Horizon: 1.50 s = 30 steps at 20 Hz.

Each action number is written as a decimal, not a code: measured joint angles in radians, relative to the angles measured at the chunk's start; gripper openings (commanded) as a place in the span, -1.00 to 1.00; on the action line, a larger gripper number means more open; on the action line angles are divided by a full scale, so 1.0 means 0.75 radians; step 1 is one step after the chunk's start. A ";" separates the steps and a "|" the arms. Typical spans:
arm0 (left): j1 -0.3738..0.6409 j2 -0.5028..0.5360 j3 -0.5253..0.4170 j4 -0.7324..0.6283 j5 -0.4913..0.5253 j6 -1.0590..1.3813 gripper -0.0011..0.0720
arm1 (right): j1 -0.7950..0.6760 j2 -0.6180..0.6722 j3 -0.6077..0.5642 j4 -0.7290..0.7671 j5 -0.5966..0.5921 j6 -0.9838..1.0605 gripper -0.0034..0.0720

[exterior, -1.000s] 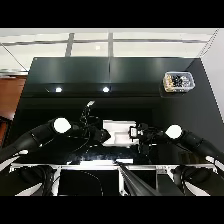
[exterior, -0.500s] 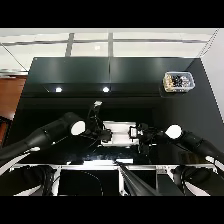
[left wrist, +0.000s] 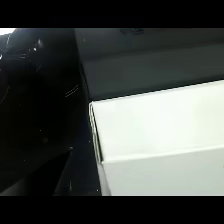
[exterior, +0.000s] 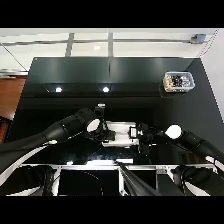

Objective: Fold the box and place the chain.

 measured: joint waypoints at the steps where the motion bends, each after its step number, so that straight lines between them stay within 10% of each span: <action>1: -0.009 -0.012 0.004 0.005 -0.001 -0.016 -0.02 | 0.000 0.000 0.000 0.000 0.000 0.000 0.22; 7: -0.055 -0.053 0.011 0.031 0.025 -0.093 -0.89 | 0.000 0.000 0.000 -0.002 0.000 -0.002 0.22; 11: -0.064 -0.058 0.013 0.040 0.032 -0.108 -0.89 | 0.000 0.000 0.000 0.003 0.003 0.003 0.22; 12: -0.064 -0.058 0.013 0.040 0.035 -0.108 -0.86 | 0.000 0.000 0.000 0.002 0.002 0.002 0.22; 15: -0.065 -0.060 0.014 0.034 0.078 -0.099 0.16 | 0.000 0.000 0.000 -0.004 -0.005 -0.008 0.22; 22: -0.062 -0.062 0.044 0.063 0.038 -0.110 0.13 | 0.001 0.000 0.000 -0.001 -0.001 0.000 0.22; 23: -0.062 -0.062 0.047 0.076 0.026 -0.116 -0.10 | 0.000 0.000 0.000 -0.001 -0.001 0.000 0.22; 24: -0.062 -0.062 0.049 0.084 0.023 -0.124 -0.76 | 0.000 0.000 0.000 -0.001 -0.001 0.000 0.22; 25: -0.062 -0.062 0.051 0.095 0.010 -0.125 -0.89 | 0.000 0.000 0.000 -0.003 -0.001 0.000 0.22; 28: -0.062 -0.062 0.053 0.104 0.023 -0.128 -0.90 | 0.000 0.000 0.000 0.005 -0.004 0.006 0.30; 29: -0.062 -0.062 0.053 0.105 0.023 -0.124 -0.90 | 0.000 0.000 0.000 0.005 -0.003 0.006 0.80; 30: -0.062 -0.062 0.053 0.111 0.038 -0.111 -0.90 | 0.000 0.001 0.001 -0.003 0.005 0.001 0.79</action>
